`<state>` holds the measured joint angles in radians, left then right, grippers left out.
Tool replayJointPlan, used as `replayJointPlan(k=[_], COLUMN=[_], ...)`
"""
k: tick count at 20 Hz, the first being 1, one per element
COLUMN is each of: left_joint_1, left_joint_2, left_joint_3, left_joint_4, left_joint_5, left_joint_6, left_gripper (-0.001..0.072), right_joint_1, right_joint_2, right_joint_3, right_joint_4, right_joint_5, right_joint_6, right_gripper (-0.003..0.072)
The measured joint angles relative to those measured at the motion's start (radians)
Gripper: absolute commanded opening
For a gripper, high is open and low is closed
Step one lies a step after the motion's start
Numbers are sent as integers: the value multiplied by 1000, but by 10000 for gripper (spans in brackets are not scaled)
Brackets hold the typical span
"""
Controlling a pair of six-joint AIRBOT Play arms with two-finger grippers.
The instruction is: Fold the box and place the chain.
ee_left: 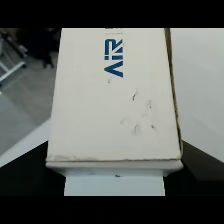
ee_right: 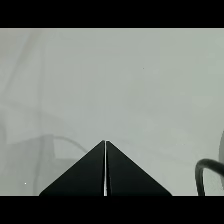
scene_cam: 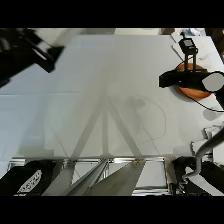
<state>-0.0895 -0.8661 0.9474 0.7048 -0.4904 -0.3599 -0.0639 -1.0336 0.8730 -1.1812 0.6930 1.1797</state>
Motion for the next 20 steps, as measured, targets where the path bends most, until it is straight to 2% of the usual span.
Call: replayJointPlan(k=[3, 6, 11, 15, 20], left_joint_1=[117, 262, 470, 529, 517], left_joint_2=[28, 14, -126, -313, -534], left_joint_3=[0, 0, 0, 0, 0], left_joint_4=[120, 257, 378, 403, 410], left_joint_5=[-4, -68, -151, -127, -43], left_joint_6=[-199, -361, -473, -483, -408], left_gripper=[6, 7, 11, 11, 16], right_joint_1=[0, 0, 0, 0, 0], right_joint_2=[0, 0, 0, 0, 0], right_joint_3=[0, 0, 0, 0, 0], right_joint_4=[0, 0, 0, 0, 0], right_joint_5=[0, -1, -1, -1, -1], right_joint_6=[0, 0, 0, 0, 0], right_gripper=[10, 10, 10, 10, 10])
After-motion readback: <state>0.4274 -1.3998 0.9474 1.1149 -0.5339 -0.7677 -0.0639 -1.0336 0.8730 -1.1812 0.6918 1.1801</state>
